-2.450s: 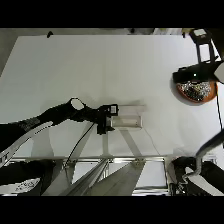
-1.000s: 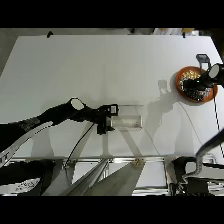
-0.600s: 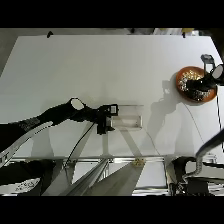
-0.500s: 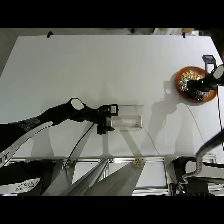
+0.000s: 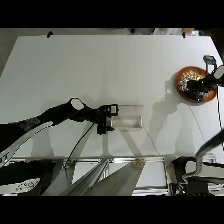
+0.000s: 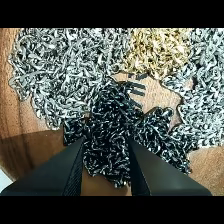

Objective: Fold the box and place the chain.

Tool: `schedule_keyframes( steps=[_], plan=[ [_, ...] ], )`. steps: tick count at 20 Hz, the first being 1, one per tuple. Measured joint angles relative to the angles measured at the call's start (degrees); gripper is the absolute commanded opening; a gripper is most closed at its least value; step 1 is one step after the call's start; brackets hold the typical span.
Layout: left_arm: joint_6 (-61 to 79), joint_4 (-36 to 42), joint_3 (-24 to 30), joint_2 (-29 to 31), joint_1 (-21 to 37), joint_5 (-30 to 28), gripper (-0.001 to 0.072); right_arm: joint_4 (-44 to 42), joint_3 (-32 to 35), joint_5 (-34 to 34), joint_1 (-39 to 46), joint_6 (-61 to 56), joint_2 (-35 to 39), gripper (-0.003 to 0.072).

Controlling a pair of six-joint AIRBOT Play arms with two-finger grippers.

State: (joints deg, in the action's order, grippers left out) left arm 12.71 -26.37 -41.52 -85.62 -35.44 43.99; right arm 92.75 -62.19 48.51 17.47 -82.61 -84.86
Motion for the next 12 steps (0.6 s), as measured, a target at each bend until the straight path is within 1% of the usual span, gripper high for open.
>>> schedule_keyframes(
  steps=[2,11,12],
  plan=[
    [0.0,0.0,0.0,0.0,0.0,0.0,0.0362,0.0,0.0,-0.2,0.0,0.0,0.0,0.0235],
    [0.0,0.0,0.0,0.0,0.0,0.0,0.0362,1.5,0.0,-1.3,0.0,-3.6,-3.6,0.0233],
    [0.0,0.0,0.0,0.0,0.0,0.0,0.0362,1.6,0.0,-1.4,0.0,-3.8,-4.0,0.0219]
  ],
)
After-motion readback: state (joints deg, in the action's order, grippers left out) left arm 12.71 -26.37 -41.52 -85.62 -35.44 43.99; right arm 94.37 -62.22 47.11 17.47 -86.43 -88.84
